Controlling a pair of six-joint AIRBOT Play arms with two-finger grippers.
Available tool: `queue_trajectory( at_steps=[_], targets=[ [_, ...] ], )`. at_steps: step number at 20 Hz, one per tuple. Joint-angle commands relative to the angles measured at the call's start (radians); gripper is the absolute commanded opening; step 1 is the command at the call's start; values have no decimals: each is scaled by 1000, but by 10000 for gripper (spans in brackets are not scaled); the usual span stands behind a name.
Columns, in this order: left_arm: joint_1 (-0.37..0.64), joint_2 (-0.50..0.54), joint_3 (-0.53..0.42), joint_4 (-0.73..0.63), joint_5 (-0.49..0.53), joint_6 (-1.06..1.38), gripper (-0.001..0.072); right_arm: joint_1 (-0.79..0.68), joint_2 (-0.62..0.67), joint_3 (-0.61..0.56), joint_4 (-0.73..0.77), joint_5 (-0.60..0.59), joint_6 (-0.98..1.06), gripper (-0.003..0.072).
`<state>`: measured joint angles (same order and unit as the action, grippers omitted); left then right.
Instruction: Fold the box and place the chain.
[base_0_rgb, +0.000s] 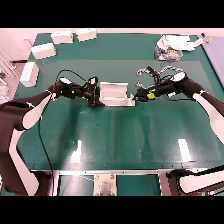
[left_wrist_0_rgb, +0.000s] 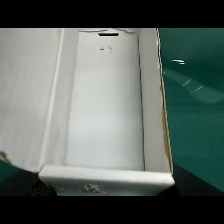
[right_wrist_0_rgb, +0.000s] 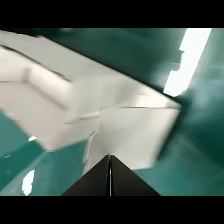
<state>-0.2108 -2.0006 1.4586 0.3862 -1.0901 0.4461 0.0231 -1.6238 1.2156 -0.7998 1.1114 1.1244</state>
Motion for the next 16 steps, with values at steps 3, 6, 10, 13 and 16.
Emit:
queue_trajectory(
  at_steps=[3,6,10,13,16],
  targets=[
    [1,1,0,1,1,0,353,-66,60,3,-106,4,25,2],
    [1,1,0,0,1,0,353,-71,55,-24,-107,-50,27,2],
    [1,1,0,-1,0,0,353,-54,-5,-41,-98,-126,20,2],
    [1,1,0,-2,1,0,353,-25,-41,-40,-72,-156,10,2],
    [1,1,0,-2,1,0,353,11,-64,-40,-18,-179,-10,2]
  ],
)
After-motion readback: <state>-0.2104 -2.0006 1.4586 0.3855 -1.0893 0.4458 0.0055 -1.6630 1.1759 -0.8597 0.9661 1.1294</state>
